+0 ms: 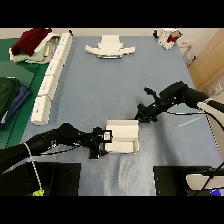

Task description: Fold the box.

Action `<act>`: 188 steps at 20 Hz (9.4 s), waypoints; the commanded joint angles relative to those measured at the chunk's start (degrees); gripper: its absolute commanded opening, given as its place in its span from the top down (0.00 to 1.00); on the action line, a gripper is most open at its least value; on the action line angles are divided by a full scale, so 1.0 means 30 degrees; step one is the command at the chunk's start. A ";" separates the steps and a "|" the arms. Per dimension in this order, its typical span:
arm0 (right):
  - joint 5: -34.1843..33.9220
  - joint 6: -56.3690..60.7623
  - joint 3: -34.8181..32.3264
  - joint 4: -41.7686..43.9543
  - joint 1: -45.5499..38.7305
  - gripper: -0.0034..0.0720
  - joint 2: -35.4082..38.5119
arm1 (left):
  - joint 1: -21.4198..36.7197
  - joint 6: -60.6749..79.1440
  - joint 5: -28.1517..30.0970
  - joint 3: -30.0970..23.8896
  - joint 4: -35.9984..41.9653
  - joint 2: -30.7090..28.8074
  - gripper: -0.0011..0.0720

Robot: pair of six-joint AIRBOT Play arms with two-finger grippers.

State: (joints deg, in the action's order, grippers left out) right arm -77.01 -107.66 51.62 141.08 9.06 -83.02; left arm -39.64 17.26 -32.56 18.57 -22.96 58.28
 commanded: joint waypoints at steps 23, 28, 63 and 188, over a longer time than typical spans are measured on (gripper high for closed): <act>1.3515 -0.6849 -0.8225 -0.5982 1.2721 0.95 1.1897 | -0.0007 0.0015 0.0000 0.0015 0.0000 -0.0007 0.29; 1.3529 -0.6951 -0.8211 -0.6273 1.3566 0.95 1.2335 | -0.0007 0.0015 0.0000 0.0015 0.0000 -0.0007 0.29; 1.4571 0.4386 -0.7985 -2.4392 2.1194 0.60 1.2670 | -0.0007 0.0015 0.0000 0.0015 0.0000 -0.0007 0.29; 2.4072 1.4877 -1.5482 -2.2076 1.9212 0.93 1.8615 | -0.0007 0.0015 -0.0007 0.0015 0.0000 -0.0007 0.29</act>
State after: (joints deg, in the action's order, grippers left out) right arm -5.93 -63.02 5.08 76.44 67.26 -28.82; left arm -39.70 17.15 -32.58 18.57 -22.79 58.28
